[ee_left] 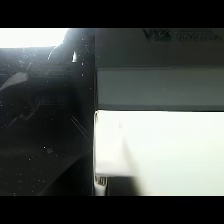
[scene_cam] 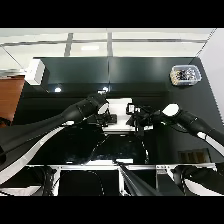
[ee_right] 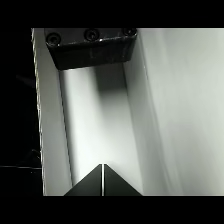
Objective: Fold the box and place the chain.
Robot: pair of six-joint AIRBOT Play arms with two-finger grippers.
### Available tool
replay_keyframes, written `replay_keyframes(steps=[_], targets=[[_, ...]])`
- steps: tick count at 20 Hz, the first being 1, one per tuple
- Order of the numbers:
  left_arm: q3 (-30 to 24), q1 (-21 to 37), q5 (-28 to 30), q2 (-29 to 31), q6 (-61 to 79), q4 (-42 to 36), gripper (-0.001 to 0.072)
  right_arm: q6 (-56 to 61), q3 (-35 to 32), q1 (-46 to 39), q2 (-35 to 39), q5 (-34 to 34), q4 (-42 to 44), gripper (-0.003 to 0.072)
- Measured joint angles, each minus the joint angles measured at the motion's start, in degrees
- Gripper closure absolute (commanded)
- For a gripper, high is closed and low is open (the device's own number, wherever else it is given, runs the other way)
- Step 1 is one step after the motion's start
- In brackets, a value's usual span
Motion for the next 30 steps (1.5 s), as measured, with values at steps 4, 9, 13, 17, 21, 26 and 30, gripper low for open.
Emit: replay_keyframes(steps=[4, 9, 13, 17, 21, 26, 30], targets=[[0.0, 0.0, 0.0, 0.0, 0.0, 0.0, 0.0683, 18.12, 1.57, -3.48, 2.84, 5.03, -6.01, 0.0676], [0.0, 0.0, 0.0, 0.0, 0.0, 0.0, 0.0683, 42.18, 6.21, -17.03, 7.76, 23.1, -13.92, 0.0677], [0.0, 0.0, 0.0, 0.0, 0.0, 0.0, 0.0683, 58.58, 2.62, -30.84, 8.59, 22.01, -15.98, 0.0677], [0.0, 0.0, 0.02, 0.0, -0.02, 0.0, 0.0683, 65.79, -2.21, -37.62, 3.8, 19.41, -11.32, 0.0677], [0.0, 0.0, 0.02, 0.0, -0.02, 0.0, 0.0683, 62.16, -3.58, -33.77, -4.09, 22.23, -2.73, 0.0676], [0.0, 0.0, 0.04, 0.0, -0.04, 0.0, 0.0683, 55.65, -1.77, -25.16, -8.7, 24.41, 4.5, 0.0394], [0.0, 0.0, 0.07, 0.0, -0.04, 0.0, 0.0683, 54.23, 1.95, -22.56, -9.46, 27.82, 5.14, 0.0115]])
